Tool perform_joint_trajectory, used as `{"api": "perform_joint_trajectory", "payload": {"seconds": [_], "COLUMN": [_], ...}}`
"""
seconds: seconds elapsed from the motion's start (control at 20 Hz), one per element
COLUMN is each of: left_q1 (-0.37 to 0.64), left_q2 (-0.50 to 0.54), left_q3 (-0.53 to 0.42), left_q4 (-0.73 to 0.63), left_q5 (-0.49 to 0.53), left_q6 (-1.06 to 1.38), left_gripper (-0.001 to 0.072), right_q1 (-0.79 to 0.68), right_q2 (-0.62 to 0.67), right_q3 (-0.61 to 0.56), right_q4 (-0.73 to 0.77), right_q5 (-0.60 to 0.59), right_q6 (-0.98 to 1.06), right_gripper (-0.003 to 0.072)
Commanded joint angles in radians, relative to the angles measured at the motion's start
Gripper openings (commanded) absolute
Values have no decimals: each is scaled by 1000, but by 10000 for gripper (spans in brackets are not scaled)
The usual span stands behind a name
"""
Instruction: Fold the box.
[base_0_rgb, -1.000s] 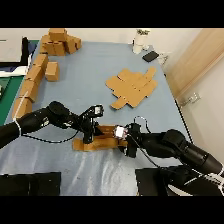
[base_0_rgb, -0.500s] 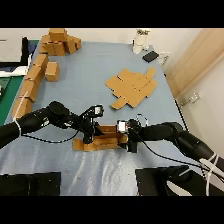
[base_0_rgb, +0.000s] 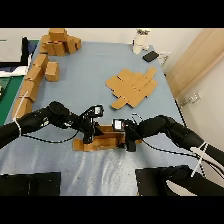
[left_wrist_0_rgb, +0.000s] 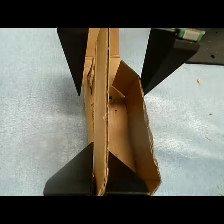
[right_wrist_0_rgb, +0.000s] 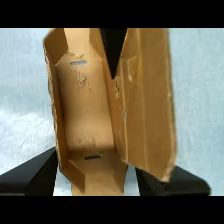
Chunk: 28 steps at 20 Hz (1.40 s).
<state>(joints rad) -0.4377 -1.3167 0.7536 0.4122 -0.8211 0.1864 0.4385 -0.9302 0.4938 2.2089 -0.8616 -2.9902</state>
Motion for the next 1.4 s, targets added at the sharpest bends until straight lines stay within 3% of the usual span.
{"api": "perform_joint_trajectory", "payload": {"seconds": [0.0, 0.7, 1.35], "left_q1": [1, 1, 1], "left_q2": [-1, -1, -1], "left_q3": [0, 0, 0], "left_q4": [0, 0, 0], "left_q5": [1, 1, 1], "left_q6": [0, 0, 0], "left_gripper": [10, 10, 10], "right_q1": [0, 5, 18], "right_q2": [3, -110, -131], "right_q3": [3, 3, 4], "right_q4": [-43, -24, -6], "right_q5": [-26, -9, 34], "right_q6": [-3, -13, -13], "right_gripper": [705, 694, 694]}}
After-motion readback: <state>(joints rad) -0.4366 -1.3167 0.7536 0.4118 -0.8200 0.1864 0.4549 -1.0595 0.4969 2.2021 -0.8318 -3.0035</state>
